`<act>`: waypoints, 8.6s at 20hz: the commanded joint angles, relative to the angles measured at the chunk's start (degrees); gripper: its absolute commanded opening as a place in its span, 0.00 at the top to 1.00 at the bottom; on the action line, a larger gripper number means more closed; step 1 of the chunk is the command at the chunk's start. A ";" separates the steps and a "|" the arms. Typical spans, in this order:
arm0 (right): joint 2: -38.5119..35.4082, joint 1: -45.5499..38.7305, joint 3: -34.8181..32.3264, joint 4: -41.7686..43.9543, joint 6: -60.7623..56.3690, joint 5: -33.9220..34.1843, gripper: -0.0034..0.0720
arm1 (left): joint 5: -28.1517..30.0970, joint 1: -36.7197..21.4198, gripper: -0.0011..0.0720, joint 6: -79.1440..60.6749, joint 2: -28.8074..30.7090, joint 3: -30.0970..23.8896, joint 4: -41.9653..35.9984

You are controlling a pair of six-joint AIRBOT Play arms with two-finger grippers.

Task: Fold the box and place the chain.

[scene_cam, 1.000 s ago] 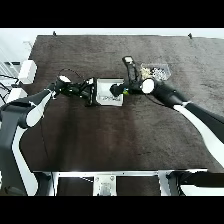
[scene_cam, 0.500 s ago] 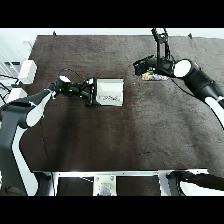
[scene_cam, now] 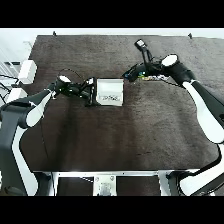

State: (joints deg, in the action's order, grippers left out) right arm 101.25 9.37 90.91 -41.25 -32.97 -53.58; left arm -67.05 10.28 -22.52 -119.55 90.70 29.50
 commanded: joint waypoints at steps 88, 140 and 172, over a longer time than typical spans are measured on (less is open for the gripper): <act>-20.81 4.76 -9.53 9.11 4.87 -9.86 0.94 | -1.09 0.02 0.93 2.95 0.09 0.02 -0.83; -46.73 -4.04 -32.06 18.78 -5.73 -1.49 0.41 | 40.19 -31.95 0.03 58.60 29.70 -13.07 10.78; -103.91 -9.20 -85.68 -3.34 -12.04 31.10 0.94 | 39.04 -12.72 0.96 43.54 122.03 -89.50 -4.68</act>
State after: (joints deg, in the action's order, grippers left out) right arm -1.80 0.21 7.68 -44.51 -45.01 -23.70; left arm -28.01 -2.46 20.88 1.78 2.50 24.91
